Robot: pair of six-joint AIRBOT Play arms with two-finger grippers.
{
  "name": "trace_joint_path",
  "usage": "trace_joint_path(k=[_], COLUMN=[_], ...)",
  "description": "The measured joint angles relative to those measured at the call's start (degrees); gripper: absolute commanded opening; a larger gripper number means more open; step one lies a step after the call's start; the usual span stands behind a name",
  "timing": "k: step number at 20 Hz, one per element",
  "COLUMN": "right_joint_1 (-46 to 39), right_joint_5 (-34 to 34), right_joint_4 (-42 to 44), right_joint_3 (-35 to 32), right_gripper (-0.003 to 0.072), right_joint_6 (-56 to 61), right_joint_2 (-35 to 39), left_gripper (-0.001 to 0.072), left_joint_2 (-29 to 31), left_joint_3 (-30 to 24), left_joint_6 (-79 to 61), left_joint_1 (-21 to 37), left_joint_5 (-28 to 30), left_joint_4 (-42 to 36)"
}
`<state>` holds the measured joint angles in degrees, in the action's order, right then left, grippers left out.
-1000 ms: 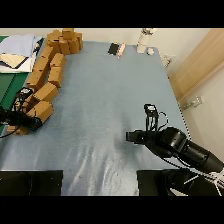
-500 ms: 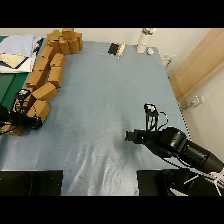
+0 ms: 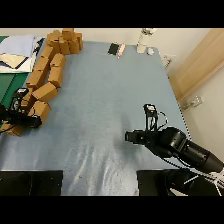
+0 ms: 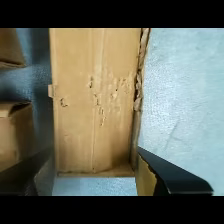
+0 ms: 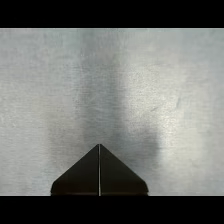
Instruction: Fold the box.
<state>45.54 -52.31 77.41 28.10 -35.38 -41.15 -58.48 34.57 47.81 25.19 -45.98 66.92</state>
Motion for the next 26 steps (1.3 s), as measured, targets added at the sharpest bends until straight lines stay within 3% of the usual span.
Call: trace_joint_path(k=[6, 7, 8, 9, 13, 19, 22, 26], right_joint_1=[-0.02, -0.11, -0.66, -1.64, -9.90, -17.57, -18.51, -18.40], right_joint_5=[-0.37, -0.46, -0.66, -0.66, -1.18, -3.23, -3.50, -3.34], right_joint_4=[2.40, 2.73, 3.13, 3.78, 10.47, 21.33, 25.49, 29.44], right_joint_3=[0.02, 0.09, 0.44, 1.03, 7.54, 25.57, 32.28, 36.89], right_gripper=[0.0004, 0.0004, 0.0004, 0.0004, 0.0004, 0.0004, 0.0004, 0.0004], right_joint_6=[-0.20, -0.57, -1.18, -2.45, -15.72, -34.95, -39.65, -42.38], right_joint_2=[0.02, -0.11, -0.39, -0.98, -8.00, -27.63, -35.45, -40.96], left_gripper=[0.0684, 0.0431, 0.0106, 0.0013, 0.0012, 0.0011, 0.0012, 0.0014], left_joint_2=[3.89, 4.68, 5.57, 6.21, 7.54, 0.81, -4.63, -8.90], left_joint_3=[7.10, 8.46, 9.94, 11.28, 16.20, 19.85, 21.46, 22.53], left_joint_6=[3.50, 4.70, 5.79, 6.45, 12.11, 22.95, 25.70, 27.15], left_joint_1=[-0.20, -0.52, -1.33, -2.62, -14.91, -35.60, -41.42, -44.37], left_joint_5=[-12.00, -14.01, -15.87, -17.31, -18.84, -9.66, -6.29, -1.88], left_joint_4=[3.30, 3.32, 2.67, 1.38, -2.54, -3.76, -4.90, -6.67])
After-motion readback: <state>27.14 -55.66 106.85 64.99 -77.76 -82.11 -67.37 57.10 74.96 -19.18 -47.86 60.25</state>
